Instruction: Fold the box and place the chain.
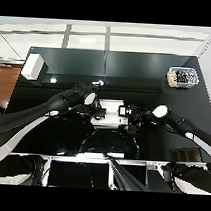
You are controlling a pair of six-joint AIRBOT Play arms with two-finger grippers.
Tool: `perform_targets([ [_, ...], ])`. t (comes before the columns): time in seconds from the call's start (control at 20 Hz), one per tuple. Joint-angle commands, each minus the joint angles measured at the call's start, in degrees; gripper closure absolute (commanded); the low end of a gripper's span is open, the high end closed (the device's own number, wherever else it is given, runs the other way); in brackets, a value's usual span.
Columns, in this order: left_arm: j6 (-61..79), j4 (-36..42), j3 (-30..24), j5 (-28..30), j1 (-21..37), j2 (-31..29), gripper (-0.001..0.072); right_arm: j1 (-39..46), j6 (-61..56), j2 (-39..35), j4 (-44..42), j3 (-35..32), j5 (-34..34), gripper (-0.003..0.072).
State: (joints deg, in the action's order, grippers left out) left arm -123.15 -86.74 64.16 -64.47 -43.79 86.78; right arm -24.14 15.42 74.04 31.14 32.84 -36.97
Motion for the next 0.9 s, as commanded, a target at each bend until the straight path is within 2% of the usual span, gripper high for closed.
perform_targets([
  [0.0, -6.47, -1.81, 0.24, 0.42, -1.18, 0.28, 0.0228, -0.02, -0.02, 0.02, 0.0, -0.02, 0.0, 0.0561],
  [0.1, -8.02, -1.81, 0.24, 0.15, -1.18, 0.31, 0.0228, -0.02, -0.02, 0.04, 0.0, -0.02, -0.02, 0.0561],
  [0.15, -9.09, -1.81, 0.24, 0.15, -1.18, 0.31, 0.0254, -0.02, -0.02, 0.04, 0.0, -0.02, -0.02, 0.0561],
  [0.25, -9.57, -1.68, 0.24, 0.63, -1.2, 0.31, 0.0361, -0.02, -0.02, 0.02, 0.0, -0.02, -0.02, 0.0561],
  [0.4, -9.57, -1.27, 0.24, 0.76, -1.6, 0.31, 0.0361, -0.02, -0.02, 0.04, 0.0, -0.02, -0.02, 0.0561],
  [0.5, -9.68, -1.27, 0.24, 0.76, -1.79, 0.31, 0.0556, -0.02, -0.02, 0.02, 0.0, -0.02, -0.02, 0.0561],
  [0.6, -9.75, -1.29, 0.24, 0.74, -1.77, 0.31, 0.0593, -0.02, -0.02, 0.04, 0.0, -0.02, -0.02, 0.0561],
  [0.65, -9.7, -1.31, 0.24, 0.74, -1.77, 0.28, 0.0658, -0.02, -0.02, 0.04, 0.0, -0.02, -0.02, 0.0561],
  [0.7, -9.46, -1.29, 0.24, 0.76, -1.77, 0.28, 0.0684, -0.02, -0.02, 0.04, 0.0, -0.02, -0.02, 0.0561],
  [0.85, -9.27, -1.27, 0.24, 0.7, -1.77, 0.28, 0.0681, -0.02, -0.02, 0.02, 0.0, -0.02, -0.02, 0.0561],
])
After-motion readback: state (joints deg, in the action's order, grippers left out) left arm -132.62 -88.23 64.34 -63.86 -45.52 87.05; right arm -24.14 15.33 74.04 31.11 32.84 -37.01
